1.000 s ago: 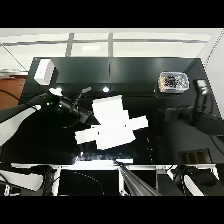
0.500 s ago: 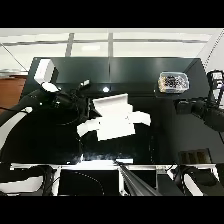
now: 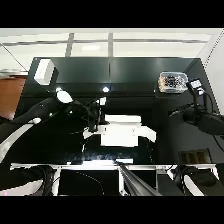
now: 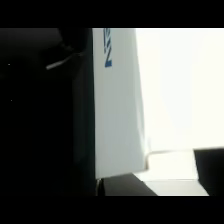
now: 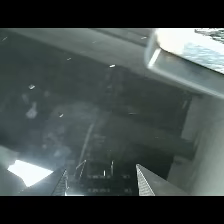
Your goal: Fold the box and place the chain.
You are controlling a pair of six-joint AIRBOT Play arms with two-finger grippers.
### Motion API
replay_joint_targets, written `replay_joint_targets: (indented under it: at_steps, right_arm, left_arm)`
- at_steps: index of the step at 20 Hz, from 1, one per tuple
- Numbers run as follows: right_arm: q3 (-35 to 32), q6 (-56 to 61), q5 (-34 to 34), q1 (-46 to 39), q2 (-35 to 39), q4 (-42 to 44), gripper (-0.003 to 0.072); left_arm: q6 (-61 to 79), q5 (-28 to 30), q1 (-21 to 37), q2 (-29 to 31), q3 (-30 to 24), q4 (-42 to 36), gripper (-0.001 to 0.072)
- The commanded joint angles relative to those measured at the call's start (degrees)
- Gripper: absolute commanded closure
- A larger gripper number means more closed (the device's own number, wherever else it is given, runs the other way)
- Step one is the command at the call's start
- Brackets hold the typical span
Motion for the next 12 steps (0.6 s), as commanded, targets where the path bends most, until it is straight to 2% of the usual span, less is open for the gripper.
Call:
replay_joint_targets:
  at_steps: [1,7,12]
  right_arm:
    - [-0.07,-1.62,-0.66,2.75,-0.52,0.37,0.02]
    - [-0.07,-1.64,-0.17,6.69,-5.79,0.42,0.0202]
    - [-0.04,-1.6,6.4,7.37,-6.12,0.76,0.0202]
  left_arm:
    - [4.0,8.39,-0.76,4.15,-5.53,-0.15,0.0685]
    - [4.28,10.16,-0.7,2.8,-6.88,-0.09,0.0685]
    - [3.61,10.03,-0.7,1.9,-6.91,1.05,0.0684]
